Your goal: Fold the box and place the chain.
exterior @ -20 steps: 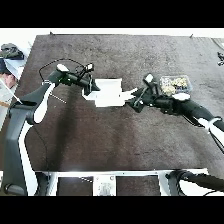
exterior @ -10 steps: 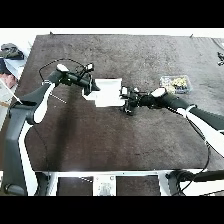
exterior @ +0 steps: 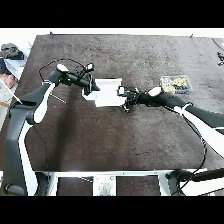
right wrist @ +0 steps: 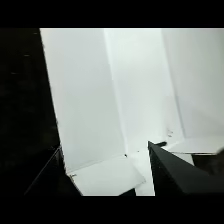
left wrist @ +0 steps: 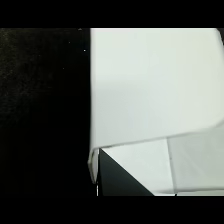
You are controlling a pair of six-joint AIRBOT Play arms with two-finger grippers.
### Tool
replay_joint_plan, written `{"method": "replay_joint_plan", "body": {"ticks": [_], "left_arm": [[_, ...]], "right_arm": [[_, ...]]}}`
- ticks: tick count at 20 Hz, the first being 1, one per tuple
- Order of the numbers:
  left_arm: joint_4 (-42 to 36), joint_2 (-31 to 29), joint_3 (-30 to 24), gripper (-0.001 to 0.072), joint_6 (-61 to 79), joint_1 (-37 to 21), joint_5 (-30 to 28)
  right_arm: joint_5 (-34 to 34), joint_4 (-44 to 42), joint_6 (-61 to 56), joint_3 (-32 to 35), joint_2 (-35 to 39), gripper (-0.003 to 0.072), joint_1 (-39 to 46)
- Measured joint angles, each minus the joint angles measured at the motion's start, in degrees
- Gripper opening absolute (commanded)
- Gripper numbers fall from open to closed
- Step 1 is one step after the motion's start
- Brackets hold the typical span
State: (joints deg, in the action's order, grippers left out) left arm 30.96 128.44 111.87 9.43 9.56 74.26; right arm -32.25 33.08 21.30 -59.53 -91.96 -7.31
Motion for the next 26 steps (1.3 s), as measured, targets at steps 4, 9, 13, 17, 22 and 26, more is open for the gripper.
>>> {"method": "replay_joint_plan", "body": {"ticks": [4, 9, 13, 17, 22, 26], "left_arm": [[0.0, 0.0, 0.0, 0.0014, 0.0, -0.02, -0.13], [0.02, 0.0, 0.0, 0.0014, 0.0, 0.0, -0.02], [0.04, 0.0, 0.0, 0.0014, 0.0, 0.0, 0.07], [0.07, 0.0, 0.0, 0.0013, 0.0, 0.0, 0.09], [0.07, 0.0, 0.0, 0.0014, 0.0, 0.0, 0.09], [0.07, 0.0, 0.0, 0.0014, 0.0, 0.0, 0.09]], "right_arm": [[1.88, -0.07, -0.02, -1.86, 0.37, 0.0594, 0.09], [2.4, -0.04, -0.28, -3.65, 0.48, 0.0594, 1.25], [2.34, 0.11, -0.33, -4.44, -0.02, 0.0594, 1.97], [0.17, 0.24, -0.33, -7.1, -1.79, 0.0594, 2.71], [-6.16, 0.44, -0.87, -12.41, -5.49, 0.0594, 5.16], [-11.21, 2.05, -2.91, -17.55, -9.03, 0.0594, 6.45]]}}
